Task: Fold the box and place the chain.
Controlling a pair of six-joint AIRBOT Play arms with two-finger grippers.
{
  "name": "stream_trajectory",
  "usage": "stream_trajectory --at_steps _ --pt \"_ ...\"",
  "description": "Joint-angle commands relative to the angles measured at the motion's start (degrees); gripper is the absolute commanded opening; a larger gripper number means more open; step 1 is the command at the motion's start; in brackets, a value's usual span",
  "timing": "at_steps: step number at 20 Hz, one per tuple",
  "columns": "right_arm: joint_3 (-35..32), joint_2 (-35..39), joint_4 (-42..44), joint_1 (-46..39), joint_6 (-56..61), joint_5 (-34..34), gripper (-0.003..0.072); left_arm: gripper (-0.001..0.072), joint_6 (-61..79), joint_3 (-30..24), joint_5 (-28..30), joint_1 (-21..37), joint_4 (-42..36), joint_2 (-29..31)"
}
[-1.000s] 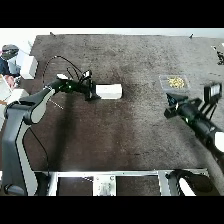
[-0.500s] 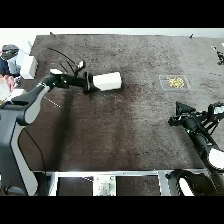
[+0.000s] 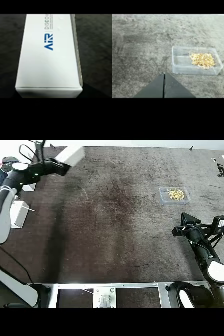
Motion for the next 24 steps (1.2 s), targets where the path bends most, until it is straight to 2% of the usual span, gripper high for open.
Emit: stream_trajectory --at_steps 1,4,7,10,11,17,24 --pt "0.0 0.0 -0.1 0.0 0.0 -0.4 0.0011 0.0005 -17.6 -3.1 12.4 4.3 13.1 2.3" --pt "0.0 0.0 0.0 0.0 0.0 -0.4 0.0011 0.0005 -18.9 -6.1 16.1 6.8 13.2 1.4" --pt "0.0 0.0 0.0 0.0 0.0 -0.3 0.0011 0.0006 -18.7 -6.6 17.7 6.4 13.1 -0.7" --pt "0.0 0.0 0.0 0.0 0.0 -0.3 0.0011 0.0006 -20.6 -6.9 26.1 5.3 13.0 -3.3" --pt "0.0 0.0 0.0 0.0 0.0 -0.3 0.0011 0.0006 -20.4 -7.0 27.1 5.0 13.0 -4.1" --pt "0.0 0.0 0.0 0.0 0.0 -0.3 0.0011 0.0008 -20.3 -7.1 27.1 4.8 12.9 -9.7" --pt "0.0 0.0 0.0 0.0 0.0 -0.3 0.0010 0.0010 -19.8 -7.0 29.8 4.8 13.0 -12.0"
